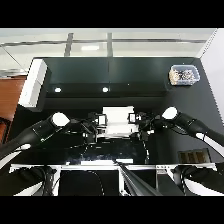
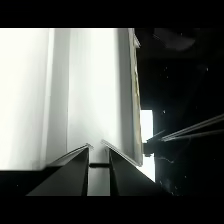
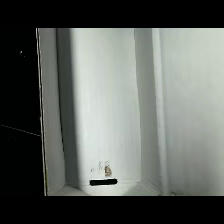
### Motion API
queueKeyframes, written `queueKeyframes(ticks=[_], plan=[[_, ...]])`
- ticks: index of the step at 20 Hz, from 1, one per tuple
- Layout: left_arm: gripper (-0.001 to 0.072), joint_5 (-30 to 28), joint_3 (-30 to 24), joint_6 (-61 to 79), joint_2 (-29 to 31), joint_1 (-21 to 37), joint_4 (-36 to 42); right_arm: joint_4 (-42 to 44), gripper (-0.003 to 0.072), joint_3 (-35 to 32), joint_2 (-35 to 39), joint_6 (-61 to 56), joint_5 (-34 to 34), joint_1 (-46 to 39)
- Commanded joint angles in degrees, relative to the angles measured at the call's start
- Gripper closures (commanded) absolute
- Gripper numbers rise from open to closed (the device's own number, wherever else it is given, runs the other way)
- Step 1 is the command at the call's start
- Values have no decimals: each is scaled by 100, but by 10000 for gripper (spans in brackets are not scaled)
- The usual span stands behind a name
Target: Fold the box and place the chain.
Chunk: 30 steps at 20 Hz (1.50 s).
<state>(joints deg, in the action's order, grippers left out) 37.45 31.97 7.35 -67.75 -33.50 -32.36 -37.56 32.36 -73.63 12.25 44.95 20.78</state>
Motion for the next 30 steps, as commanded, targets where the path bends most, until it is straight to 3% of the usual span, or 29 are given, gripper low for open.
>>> queueKeyframes(ticks=[1, 6, 8, 9, 10, 11, 12, 13, 14, 15, 16, 17, 19, 22, 26, 30], plan=[[551, -297, 7, -7, -232, -188, 461, 4, 403, 0, 2, -2, 0, 4], [554, -249, 4, -11, -260, -190, 564, 4, 402, 0, 2, -2, 0, 4], [687, -251, 4, -4, -260, -190, 562, 4, 402, 0, 2, -2, 0, 4], [684, -254, 4, -4, -260, -190, 562, 4, 403, 0, 2, -2, 0, 4], [550, -262, 4, -4, -260, -190, 564, 4, 403, 0, 2, -2, 0, 4], [331, -267, 4, -7, -260, -190, 564, 4, 403, 0, 2, -2, 0, 4], [299, -247, 4, -26, -260, -188, 562, 4, 403, 0, 2, -2, 0, 4], [471, -208, 4, -28, -258, -184, 562, 4, 402, 0, 2, -2, 0, 4], [531, -190, 4, -31, -260, -186, 564, 4, 402, 0, 2, -2, 0, 4], [503, -190, 4, -28, -260, -188, 570, 4, 403, 0, 2, -2, 0, 4], [367, -160, 4, -31, -258, -181, 562, 4, 403, 0, 2, -2, 0, 4], [372, -98, 4, -31, -243, -142, 562, 4, 403, 0, 2, -2, 0, 4], [688, 0, 7, -52, -94, -37, 483, 4, 402, 0, 2, -2, 0, 4], [687, 251, 4, -1773, 505, 356, -175, 4, 402, 0, 2, -2, 0, 4], [687, 833, 4, -4505, 1274, 1283, -2291, 4, 403, 0, 2, -2, 0, 4], [687, 1447, -151, -7879, 1187, 2575, -2514, 4, 403, 0, 2, -2, 0, 4]])
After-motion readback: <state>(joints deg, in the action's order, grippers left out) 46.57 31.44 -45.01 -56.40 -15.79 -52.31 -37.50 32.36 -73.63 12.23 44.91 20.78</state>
